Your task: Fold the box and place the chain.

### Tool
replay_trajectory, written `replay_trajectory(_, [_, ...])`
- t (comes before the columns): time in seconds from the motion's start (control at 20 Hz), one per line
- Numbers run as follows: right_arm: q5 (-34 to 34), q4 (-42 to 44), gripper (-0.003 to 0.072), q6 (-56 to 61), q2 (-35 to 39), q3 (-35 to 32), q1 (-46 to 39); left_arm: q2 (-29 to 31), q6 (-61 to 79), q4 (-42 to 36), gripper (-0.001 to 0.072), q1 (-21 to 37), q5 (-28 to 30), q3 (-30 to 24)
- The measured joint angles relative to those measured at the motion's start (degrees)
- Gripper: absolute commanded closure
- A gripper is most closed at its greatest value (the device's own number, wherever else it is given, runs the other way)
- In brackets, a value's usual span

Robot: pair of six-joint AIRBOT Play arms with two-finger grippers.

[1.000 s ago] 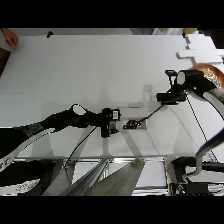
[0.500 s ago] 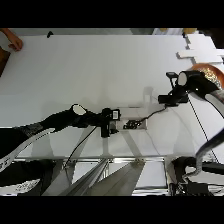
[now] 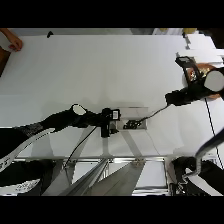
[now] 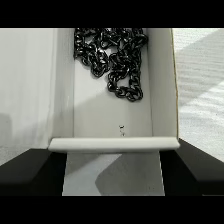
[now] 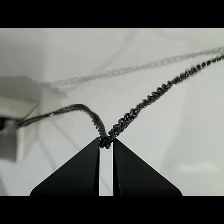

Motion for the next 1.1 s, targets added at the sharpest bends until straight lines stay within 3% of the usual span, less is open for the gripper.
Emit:
replay_trajectory(0.35, [2.4,6.6,0.0663,2.8,7.4,0.0,11.4,0.0,0.0,0.0,0.0376,0.0,0.0,0.0])
replay_trajectory(0.6, [-1.6,8.5,0.0663,6.2,7.9,0.0,19.4,0.0,0.0,0.0,0.0376,0.0,0.0,0.0])
replay_trajectory(1.05, [-9.0,9.7,0.0659,8.8,-0.2,-1.1,26.2,0.0,0.0,0.0,0.0376,0.0,0.0,0.0])
replay_trajectory(1.1, [-9.5,9.7,0.0612,8.9,-1.5,-1.6,26.3,0.0,0.0,0.0,0.0376,0.0,0.0,0.0])
